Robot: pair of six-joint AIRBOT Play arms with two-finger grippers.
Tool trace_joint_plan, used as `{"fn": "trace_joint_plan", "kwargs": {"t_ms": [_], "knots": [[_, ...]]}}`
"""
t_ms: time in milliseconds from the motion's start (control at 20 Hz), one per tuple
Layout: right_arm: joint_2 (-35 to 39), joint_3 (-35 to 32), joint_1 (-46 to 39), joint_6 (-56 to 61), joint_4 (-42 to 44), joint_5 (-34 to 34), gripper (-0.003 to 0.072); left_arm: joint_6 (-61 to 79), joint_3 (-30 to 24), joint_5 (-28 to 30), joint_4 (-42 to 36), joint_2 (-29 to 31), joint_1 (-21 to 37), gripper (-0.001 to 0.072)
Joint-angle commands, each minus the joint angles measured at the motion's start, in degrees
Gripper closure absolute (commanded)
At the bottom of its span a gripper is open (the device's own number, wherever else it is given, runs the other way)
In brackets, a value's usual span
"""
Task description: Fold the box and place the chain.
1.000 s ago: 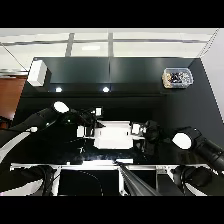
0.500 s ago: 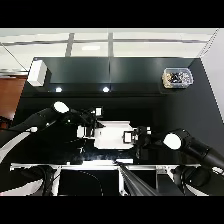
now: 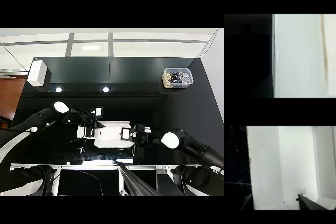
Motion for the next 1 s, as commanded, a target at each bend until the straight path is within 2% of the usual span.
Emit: {"fn": "trace_joint_plan", "kwargs": {"t_ms": [0,500,700,950], "knots": [[1.2,2.2,-3.2,0.2,-0.6,-0.4,0.0046,0.0,0.0,0.0,0.0,0.0,0.0,0.0681],[1.4,3.7,-5.6,0.2,-1.9,-2.1,0.0046,0.0,0.0,0.0,0.0,0.0,0.0,0.0681],[1.4,3.8,-7.8,-0.5,-1.9,1.1,0.0046,0.0,0.0,-0.1,0.0,0.0,0.0,0.0682],[0.7,3.8,-7.9,-3.3,0.4,1.0,0.0046,0.0,0.0,0.0,0.0,0.0,0.0,0.0681]]}}
